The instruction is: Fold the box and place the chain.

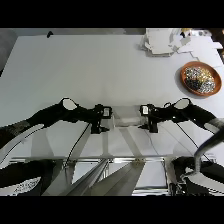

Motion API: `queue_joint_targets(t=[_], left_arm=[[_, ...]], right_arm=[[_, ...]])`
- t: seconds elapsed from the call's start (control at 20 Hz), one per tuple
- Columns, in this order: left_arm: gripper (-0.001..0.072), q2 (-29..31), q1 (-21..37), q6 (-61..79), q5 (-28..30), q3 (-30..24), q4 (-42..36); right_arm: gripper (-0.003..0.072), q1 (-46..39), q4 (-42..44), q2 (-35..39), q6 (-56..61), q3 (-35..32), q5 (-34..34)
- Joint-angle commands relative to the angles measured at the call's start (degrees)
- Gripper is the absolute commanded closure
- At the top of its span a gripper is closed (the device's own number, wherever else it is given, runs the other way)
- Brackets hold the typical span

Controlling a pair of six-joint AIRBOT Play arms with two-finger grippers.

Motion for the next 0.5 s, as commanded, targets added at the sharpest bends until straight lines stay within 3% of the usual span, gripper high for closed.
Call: queue_joint_targets(t=[0.0,0.45], left_arm=[[0.0,-0.85,-0.87,2.58,1.25,-0.02,-2.62],[-0.0004,-0.94,-2.97,2.8,1.9,-0.02,-6.54]], right_arm=[[0.0346,0.0,0.0,0.02,0.0,0.04,0.0],[0.0346,0.0,0.0,0.0,0.0,0.04,0.0]])
